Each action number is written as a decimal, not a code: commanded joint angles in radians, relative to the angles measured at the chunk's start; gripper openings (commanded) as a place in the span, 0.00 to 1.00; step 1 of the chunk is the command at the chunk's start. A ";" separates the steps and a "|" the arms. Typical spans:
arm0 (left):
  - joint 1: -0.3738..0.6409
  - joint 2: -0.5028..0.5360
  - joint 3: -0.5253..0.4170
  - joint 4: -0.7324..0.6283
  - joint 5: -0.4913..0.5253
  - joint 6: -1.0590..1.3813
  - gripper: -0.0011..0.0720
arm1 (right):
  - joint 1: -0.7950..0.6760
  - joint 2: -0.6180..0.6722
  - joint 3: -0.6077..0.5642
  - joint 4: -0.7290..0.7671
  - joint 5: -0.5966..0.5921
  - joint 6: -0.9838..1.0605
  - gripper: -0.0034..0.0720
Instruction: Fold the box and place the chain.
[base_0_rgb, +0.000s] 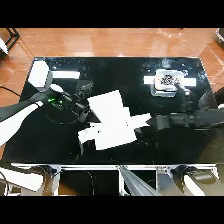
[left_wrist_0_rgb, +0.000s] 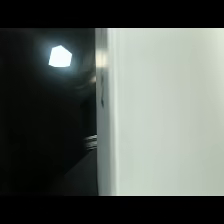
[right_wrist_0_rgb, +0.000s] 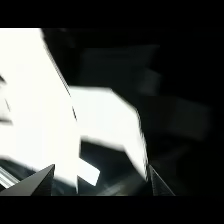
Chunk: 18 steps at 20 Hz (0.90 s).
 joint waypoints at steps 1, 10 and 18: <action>-0.055 0.130 -0.015 0.125 0.217 0.024 0.04 | -0.164 0.119 0.038 -0.183 -0.217 -0.040 0.98; -0.285 0.384 -0.192 0.217 0.539 0.270 0.04 | -0.163 0.144 -0.036 -0.113 -0.100 -0.579 0.98; -0.283 0.338 -0.196 0.216 0.621 0.277 0.04 | 0.102 0.142 -0.181 -0.071 0.213 -0.951 0.98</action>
